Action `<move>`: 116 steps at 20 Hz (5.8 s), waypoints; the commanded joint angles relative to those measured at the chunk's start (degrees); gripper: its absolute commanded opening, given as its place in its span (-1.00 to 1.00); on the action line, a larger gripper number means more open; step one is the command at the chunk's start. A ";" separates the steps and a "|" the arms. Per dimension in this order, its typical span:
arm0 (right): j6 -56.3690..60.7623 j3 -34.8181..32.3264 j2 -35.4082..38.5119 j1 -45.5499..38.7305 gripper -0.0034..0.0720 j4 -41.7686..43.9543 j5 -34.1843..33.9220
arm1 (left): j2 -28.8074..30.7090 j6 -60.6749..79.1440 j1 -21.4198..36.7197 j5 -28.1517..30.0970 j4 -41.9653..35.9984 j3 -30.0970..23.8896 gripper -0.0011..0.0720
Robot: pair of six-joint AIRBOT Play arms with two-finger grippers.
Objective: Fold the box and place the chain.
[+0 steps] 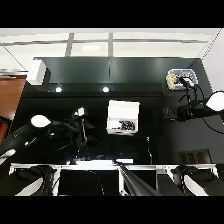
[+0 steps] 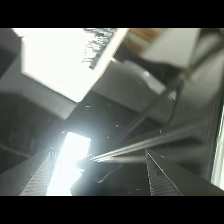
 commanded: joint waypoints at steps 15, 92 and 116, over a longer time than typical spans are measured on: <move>0.31 -0.04 0.02 -0.04 -0.06 0.09 -2.54 | -22.97 11.08 -3.78 -3.58 3.78 19.78 0.99; -74.12 1.01 -14.01 13.18 0.95 24.92 -0.61 | -26.18 9.16 -13.53 0.26 5.35 24.96 0.41; -77.90 -8.09 -5.38 19.93 0.95 22.60 -16.02 | -26.18 9.16 -13.55 0.26 5.33 24.96 0.41</move>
